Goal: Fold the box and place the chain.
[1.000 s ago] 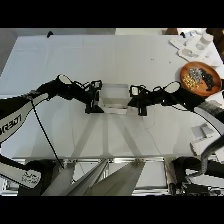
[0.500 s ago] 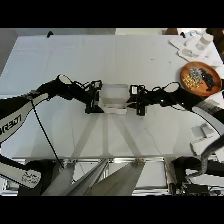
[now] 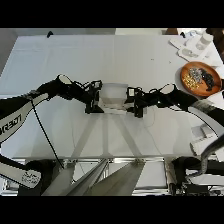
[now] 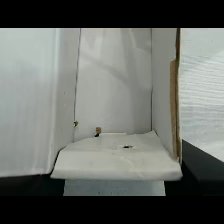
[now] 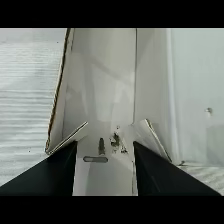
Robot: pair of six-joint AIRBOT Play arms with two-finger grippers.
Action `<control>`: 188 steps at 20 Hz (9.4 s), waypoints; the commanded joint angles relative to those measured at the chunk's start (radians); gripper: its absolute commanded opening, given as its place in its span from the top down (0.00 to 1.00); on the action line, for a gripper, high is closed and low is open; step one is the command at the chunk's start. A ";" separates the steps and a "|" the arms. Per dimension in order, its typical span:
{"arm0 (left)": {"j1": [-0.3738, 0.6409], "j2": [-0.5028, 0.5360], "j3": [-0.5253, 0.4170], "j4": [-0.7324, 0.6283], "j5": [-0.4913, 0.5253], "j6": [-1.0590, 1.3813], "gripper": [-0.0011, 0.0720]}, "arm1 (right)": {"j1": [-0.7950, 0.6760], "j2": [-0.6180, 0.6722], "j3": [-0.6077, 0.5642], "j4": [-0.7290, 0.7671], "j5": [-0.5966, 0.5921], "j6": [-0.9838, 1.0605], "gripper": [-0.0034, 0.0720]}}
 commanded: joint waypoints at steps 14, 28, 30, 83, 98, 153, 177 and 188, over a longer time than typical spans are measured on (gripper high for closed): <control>0.001 0.000 0.000 0.000 0.000 -0.002 0.53 | 0.002 0.300 0.000 -0.462 -0.071 0.748 0.95; 0.001 0.000 0.000 0.000 0.000 -0.002 0.53 | -0.315 0.360 -0.190 -0.475 0.116 1.363 0.95; 0.001 0.000 0.000 0.000 0.000 -0.002 0.53 | -0.315 0.331 -0.241 -0.357 0.063 1.318 0.95; 0.001 0.000 0.000 0.000 0.000 -0.002 0.53 | 0.062 0.162 -0.165 0.391 -0.231 1.035 0.37; 0.001 0.000 0.000 0.000 0.000 -0.002 0.53 | 0.086 0.163 -0.164 0.115 -0.343 1.271 0.37; 0.001 0.000 0.000 0.000 0.000 -0.002 0.53 | 0.372 -0.087 0.344 -1.120 0.085 2.708 0.53; 0.001 0.000 0.000 0.000 0.000 -0.002 0.53 | -0.514 0.291 0.343 -1.290 0.146 2.100 0.27; 0.001 0.000 0.000 0.000 0.000 -0.002 0.53 | -0.622 -0.153 0.522 -1.187 -0.006 2.079 0.25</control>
